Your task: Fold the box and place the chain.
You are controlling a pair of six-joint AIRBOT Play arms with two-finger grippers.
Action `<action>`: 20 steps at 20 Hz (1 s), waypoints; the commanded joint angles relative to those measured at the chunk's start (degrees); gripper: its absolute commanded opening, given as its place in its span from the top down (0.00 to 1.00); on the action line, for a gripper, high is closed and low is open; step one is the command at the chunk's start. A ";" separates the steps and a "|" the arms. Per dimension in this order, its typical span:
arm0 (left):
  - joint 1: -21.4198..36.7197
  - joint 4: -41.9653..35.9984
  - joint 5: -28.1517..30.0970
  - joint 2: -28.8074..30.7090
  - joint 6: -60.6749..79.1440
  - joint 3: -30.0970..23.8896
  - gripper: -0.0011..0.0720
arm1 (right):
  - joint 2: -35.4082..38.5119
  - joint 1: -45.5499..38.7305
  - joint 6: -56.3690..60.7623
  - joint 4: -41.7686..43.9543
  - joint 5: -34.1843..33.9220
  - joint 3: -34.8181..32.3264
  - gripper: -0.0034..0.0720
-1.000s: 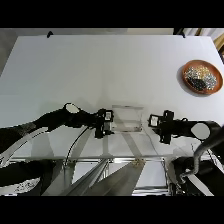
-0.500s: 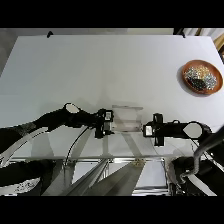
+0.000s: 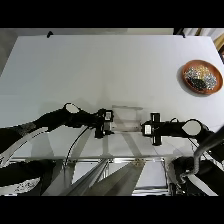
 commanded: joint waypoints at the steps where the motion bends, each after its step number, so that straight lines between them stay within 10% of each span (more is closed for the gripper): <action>1: 0.02 0.00 0.00 0.04 0.02 0.04 0.61 | -1.81 0.02 -0.52 2.71 0.50 0.83 0.75; 14: 0.02 0.00 0.00 0.04 0.02 0.04 0.61 | -6.21 0.02 -3.56 7.91 0.50 2.49 0.84; 20: 0.02 0.00 0.00 0.04 0.02 0.04 0.61 | -7.91 1.01 -3.54 8.24 1.51 2.51 0.50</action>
